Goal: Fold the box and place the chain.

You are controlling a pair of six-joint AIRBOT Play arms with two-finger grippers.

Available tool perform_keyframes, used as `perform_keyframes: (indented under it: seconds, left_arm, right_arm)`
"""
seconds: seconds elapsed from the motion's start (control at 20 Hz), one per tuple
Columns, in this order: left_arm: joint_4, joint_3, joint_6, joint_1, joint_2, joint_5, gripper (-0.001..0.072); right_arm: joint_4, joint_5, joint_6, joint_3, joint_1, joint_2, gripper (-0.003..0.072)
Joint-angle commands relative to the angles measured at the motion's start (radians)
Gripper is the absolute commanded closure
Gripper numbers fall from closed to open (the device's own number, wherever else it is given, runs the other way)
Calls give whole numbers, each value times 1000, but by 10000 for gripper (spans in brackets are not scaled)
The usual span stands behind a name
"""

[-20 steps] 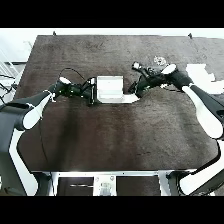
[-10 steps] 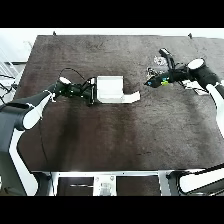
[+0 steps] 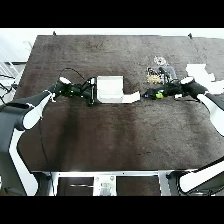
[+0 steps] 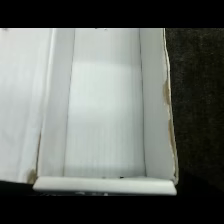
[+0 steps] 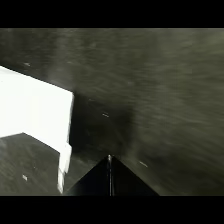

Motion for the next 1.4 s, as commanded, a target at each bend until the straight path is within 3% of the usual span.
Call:
perform_keyframes:
  seconds: [0.0,0.2,0.5,0.6,0.7,0.8,1.1,1.35]
  left_arm:
    - [0,0,0,0,0,0,288]
    - [0,0,0,0,0,0,288]
    - [0,0,-7,0,0,0,288]
    - [0,0,-7,0,0,0,288]
    - [0,0,-7,0,0,0,288]
    - [0,0,-7,0,0,0,288]
    - [0,0,-7,0,0,0,288]
    - [0,0,-7,0,0,0,288]
  right_arm:
    - [145,-16,-47,-12,57,-60,686]
    - [232,-23,-102,-11,118,-53,686]
    - [226,-27,-90,-9,125,38,662]
    - [227,-27,-90,-9,130,38,399]
    - [237,-26,-90,-9,134,38,380]
    - [238,-38,-91,-9,146,36,219]
    - [232,-37,-40,6,186,29,213]
    - [74,-46,82,66,234,29,213]
